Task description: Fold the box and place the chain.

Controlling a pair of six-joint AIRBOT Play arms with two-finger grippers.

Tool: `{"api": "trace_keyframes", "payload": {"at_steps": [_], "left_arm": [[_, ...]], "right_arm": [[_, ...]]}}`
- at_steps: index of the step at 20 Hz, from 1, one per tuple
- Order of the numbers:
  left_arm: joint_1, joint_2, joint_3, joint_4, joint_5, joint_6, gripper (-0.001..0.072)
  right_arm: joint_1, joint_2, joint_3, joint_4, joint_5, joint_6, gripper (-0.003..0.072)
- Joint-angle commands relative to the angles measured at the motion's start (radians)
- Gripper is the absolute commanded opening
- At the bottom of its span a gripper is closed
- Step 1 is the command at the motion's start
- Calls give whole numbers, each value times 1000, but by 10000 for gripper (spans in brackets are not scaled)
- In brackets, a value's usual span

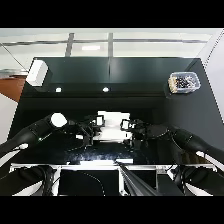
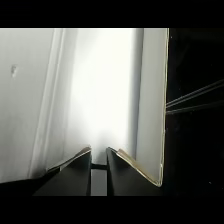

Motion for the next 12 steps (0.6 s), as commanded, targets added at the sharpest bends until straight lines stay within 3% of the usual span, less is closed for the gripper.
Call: {"api": "trace_keyframes", "payload": {"at_steps": [1, 5, 6, 7, 8, 9, 11, 12], "left_arm": [[-14, -1, 0, 1, 26, -13, 105], [-15, -1, 0, 3, 24, -47, 110], [-15, -1, 0, 3, 24, -47, 181], [-15, -1, 0, 3, 24, -47, 308], [-15, -1, 0, 3, 24, -48, 370], [-15, -1, 0, 3, 16, -50, 370], [-15, -1, 0, 3, -8, -50, 224], [-15, -1, 0, 1, -15, -50, 320]], "right_arm": [[0, 0, 0, 0, 0, 0, 354], [0, 0, 0, 0, 0, 0, 354], [0, 0, 0, 0, 0, 0, 354], [0, 0, 0, 0, 0, 0, 355], [0, 0, 0, 0, 0, 0, 354], [0, 0, 0, 0, 0, 0, 355], [0, 0, 0, 0, 0, 0, 354], [0, 0, 0, 0, 0, 0, 354]]}}
